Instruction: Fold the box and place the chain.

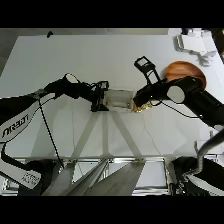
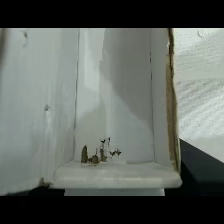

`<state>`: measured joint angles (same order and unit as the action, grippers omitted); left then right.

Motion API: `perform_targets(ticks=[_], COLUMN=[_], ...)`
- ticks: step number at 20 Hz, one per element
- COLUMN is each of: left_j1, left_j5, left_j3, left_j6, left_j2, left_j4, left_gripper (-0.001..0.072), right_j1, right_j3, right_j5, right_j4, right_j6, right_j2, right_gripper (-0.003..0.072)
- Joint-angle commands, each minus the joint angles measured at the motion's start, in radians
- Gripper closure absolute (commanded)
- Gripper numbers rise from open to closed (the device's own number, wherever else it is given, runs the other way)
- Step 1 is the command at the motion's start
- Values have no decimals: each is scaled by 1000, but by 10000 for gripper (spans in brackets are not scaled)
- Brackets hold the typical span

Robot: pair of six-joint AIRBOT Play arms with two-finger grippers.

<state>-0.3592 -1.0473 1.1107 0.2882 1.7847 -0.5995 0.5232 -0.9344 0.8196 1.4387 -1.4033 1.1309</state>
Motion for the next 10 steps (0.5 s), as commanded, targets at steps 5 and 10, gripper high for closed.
perform_targets(ticks=[5, 10], left_j1=[0, 0], left_j5=[0, 0], left_j3=[0, 0], left_j6=[0, 0], left_j2=[0, 0], left_j4=[0, 0], left_gripper=[551, 551], right_j1=[31, 37], right_j3=[-72, -200], right_j5=[-110, -91], right_j4=[-282, -347], right_j6=[217, 235], right_j2=[79, 174], right_gripper=[680, 680])
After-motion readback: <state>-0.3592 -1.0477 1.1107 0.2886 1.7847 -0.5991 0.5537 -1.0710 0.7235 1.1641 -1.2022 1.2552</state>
